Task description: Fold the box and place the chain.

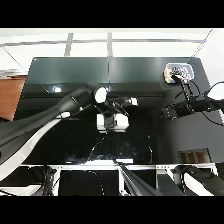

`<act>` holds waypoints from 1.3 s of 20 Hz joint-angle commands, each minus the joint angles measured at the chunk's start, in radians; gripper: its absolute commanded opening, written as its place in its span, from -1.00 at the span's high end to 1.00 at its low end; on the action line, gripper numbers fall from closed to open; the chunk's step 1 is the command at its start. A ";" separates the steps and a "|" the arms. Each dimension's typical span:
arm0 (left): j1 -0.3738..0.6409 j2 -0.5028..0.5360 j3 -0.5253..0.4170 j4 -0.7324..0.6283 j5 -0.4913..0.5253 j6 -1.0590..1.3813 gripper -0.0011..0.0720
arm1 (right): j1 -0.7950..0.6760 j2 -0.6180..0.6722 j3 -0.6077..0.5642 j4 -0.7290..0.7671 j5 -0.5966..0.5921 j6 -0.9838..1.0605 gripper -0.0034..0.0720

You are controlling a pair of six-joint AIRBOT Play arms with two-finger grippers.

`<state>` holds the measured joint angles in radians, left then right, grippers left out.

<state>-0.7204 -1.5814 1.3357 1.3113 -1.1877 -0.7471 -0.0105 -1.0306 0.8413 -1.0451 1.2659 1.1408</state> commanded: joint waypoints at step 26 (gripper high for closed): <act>1.020 -0.495 0.729 0.146 0.066 -0.563 0.34 | 0.035 0.000 0.000 0.113 -0.082 0.012 0.88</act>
<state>0.2920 -2.0487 2.0663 1.4368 -1.1202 -1.3132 0.0116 -1.0306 0.8413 -0.9340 1.2110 1.1526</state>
